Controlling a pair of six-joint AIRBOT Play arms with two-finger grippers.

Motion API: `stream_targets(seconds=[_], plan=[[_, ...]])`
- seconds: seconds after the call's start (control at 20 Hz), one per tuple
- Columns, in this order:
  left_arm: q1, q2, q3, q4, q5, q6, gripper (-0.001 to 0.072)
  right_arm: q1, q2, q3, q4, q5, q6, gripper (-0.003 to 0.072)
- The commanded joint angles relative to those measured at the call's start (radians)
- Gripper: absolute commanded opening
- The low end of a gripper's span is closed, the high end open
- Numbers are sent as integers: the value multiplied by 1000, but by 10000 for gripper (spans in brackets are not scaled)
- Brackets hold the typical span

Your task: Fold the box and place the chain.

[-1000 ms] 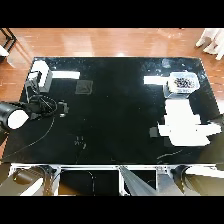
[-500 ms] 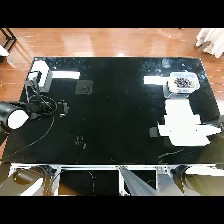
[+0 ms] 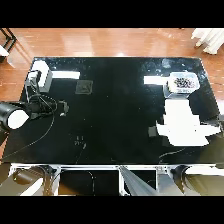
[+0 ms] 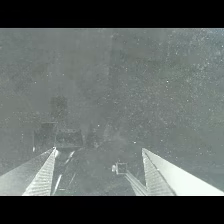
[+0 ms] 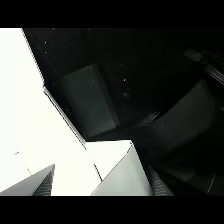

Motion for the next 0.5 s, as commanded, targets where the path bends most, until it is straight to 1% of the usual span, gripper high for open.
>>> stream_targets(seconds=[0.0,0.05,0.2,0.25,0.3,0.35,0.45], plan=[[0,-1,0,0,0,0,636,0,-1,0,-6,31,0,481],[0,-1,1,0,0,0,637,0,-1,0,-21,35,0,469],[0,-1,1,-1,0,0,636,0,-1,0,-57,47,0,466],[0,-1,1,0,0,0,636,0,0,0,-61,50,0,424],[0,-1,1,0,0,0,636,0,0,0,-63,50,-5,178],[0,-1,1,0,0,0,636,0,0,0,-63,51,-8,127],[0,-1,1,0,0,0,636,0,0,0,-63,55,-15,127]])
